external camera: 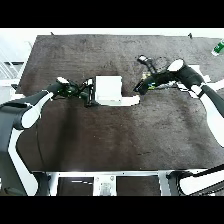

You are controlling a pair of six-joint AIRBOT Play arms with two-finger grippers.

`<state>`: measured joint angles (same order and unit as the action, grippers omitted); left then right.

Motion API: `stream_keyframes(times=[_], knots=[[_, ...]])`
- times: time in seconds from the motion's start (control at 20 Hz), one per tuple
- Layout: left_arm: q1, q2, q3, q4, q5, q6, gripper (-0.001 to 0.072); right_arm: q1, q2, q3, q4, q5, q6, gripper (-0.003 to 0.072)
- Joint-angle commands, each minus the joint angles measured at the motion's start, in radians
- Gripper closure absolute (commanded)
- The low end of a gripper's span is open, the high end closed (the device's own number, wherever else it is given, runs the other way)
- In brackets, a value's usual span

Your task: Fold the box and place the chain.

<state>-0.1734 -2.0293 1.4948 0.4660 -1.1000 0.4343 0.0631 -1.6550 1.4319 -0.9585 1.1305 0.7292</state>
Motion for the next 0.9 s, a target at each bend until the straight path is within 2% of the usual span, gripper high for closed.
stream_keyframes(times=[0.0, 0.2, 0.4, 0.7, 0.85], knots=[[0.0, -0.001, 0.0, 0.001, 0.0, 0.0, 0.024, -0.098, 0.013, -0.03, -0.003, 0.011, 0.227, 0.0675], [0.0, -0.001, 0.0, 0.0, 0.0, 0.0, 0.024, -0.164, 0.006, -0.108, -0.003, -0.011, 0.341, 0.0675], [0.0, -0.001, 0.0, 0.0, 0.0, 0.0, 0.024, -0.143, -0.051, -0.178, 0.047, -0.066, 0.352, 0.0674], [0.0, -0.001, 0.0, 0.0, 0.0, 0.0, 0.024, -0.022, -0.125, -0.178, 0.161, -0.149, 0.306, 0.0674], [0.0, -0.001, 0.0, 0.001, 0.0, 0.0, 0.024, 0.016, -0.124, -0.161, 0.227, -0.122, 0.306, 0.0674]])
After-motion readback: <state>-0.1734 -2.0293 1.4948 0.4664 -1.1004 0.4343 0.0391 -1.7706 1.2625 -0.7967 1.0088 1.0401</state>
